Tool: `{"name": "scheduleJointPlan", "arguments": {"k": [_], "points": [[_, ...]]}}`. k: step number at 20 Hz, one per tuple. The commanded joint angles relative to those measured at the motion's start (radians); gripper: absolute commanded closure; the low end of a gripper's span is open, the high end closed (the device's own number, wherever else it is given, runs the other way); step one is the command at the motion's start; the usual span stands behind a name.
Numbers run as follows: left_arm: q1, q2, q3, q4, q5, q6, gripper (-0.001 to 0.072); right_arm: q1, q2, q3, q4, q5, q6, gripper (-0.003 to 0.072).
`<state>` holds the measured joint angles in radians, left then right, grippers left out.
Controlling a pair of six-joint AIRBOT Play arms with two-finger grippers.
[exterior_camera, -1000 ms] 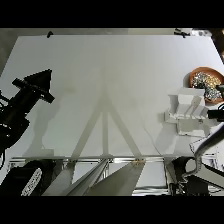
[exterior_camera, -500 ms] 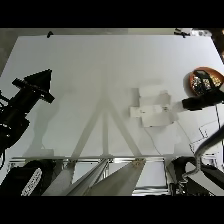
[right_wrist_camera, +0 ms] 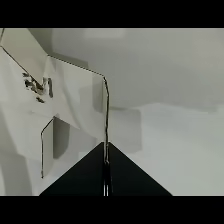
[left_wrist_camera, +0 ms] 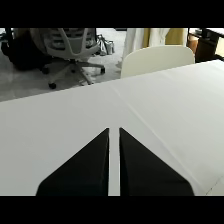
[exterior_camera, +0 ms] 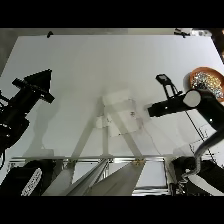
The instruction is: Fold the box and place the chain.
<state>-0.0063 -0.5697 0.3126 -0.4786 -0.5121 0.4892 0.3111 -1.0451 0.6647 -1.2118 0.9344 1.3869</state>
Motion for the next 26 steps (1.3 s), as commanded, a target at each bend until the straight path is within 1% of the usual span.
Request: {"name": "scheduleJointPlan", "arguments": {"k": [1,4,9,11,12,13,14,16,17,18,19,20,21,26], "points": [[0.001,-0.001,-0.001,0.000,0.000,0.000,0.0639,0.121,0.002,-0.031,0.012,-0.080,0.092,0.0689],[0.001,-0.001,-0.001,0.000,0.000,0.000,0.0639,0.158,0.002,-0.031,0.000,-0.089,0.129,0.0689],[-0.002,-0.001,-0.001,-0.008,-0.006,-0.010,0.0639,0.157,0.002,-0.031,-0.003,-0.082,0.134,0.0688],[-0.002,0.000,-0.001,-0.002,-0.027,-0.106,0.0639,0.157,0.002,-0.031,-0.002,-0.082,0.134,0.0688],[-0.002,0.000,0.001,0.019,-0.027,-0.164,0.0639,0.157,0.002,-0.031,-0.003,-0.082,0.134,0.0688],[-0.002,-0.001,0.001,0.047,-0.028,-0.277,0.0638,0.157,0.002,-0.031,-0.002,-0.081,0.135,0.0687],[-0.002,-0.001,0.001,0.089,-0.052,-0.393,0.0639,0.158,0.002,-0.031,0.000,-0.081,0.135,0.0687],[-0.002,-0.001,0.001,0.250,-0.157,-0.555,0.0639,0.157,0.002,-0.031,0.000,-0.083,0.135,0.0687],[-0.002,0.000,0.000,0.289,-0.209,-0.569,0.0639,0.157,0.002,-0.031,0.000,-0.085,0.135,0.0687],[-0.002,-0.001,0.000,0.294,-0.248,-0.568,0.0639,0.157,0.002,-0.031,0.000,-0.087,0.135,0.0687],[-0.002,0.000,0.000,0.281,-0.263,-0.569,0.0640,0.157,0.002,-0.031,0.000,-0.087,0.135,0.0687],[-0.001,-0.001,0.000,0.217,-0.262,-0.569,0.0640,0.157,0.002,-0.031,0.000,-0.089,0.135,0.0687],[-0.001,-0.001,0.000,0.197,-0.265,-0.592,0.0644,0.157,0.002,-0.031,0.000,-0.090,0.135,0.0687],[-0.002,-0.001,0.000,0.209,-0.293,-0.779,0.0638,0.157,0.002,-0.031,0.000,-0.090,0.135,0.0687]]}}
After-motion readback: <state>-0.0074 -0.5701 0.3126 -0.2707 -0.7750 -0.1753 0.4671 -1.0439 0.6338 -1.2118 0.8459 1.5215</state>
